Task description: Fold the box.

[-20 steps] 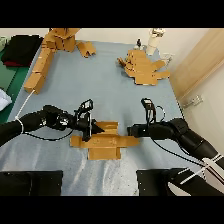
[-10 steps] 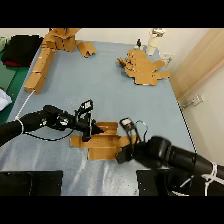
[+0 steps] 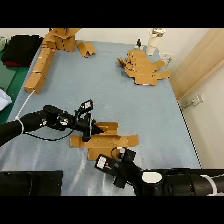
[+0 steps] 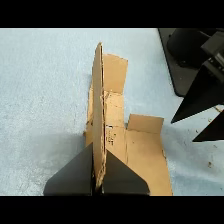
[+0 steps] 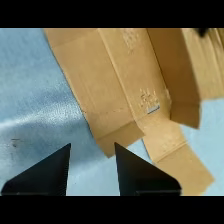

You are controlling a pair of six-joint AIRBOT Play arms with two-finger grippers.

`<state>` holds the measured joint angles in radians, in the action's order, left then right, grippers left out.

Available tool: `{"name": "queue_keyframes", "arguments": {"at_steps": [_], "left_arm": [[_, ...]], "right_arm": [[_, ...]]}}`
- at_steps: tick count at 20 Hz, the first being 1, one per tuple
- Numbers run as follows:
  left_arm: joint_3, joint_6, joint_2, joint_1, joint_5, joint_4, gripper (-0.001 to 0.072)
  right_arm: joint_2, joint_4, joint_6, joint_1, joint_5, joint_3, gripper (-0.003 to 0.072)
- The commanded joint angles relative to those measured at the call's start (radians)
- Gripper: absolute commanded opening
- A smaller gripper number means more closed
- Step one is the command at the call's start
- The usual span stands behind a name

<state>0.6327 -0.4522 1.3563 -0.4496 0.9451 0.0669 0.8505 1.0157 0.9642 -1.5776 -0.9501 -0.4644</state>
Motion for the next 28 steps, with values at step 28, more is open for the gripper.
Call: {"name": "queue_keyframes", "arguments": {"at_steps": [28], "left_arm": [[0.001,0.0,0.0,0.001,0.0,0.0,0.0011]], "right_arm": [[0.169,-0.187,0.153,0.083,0.069,-0.025,0.0399]]}}
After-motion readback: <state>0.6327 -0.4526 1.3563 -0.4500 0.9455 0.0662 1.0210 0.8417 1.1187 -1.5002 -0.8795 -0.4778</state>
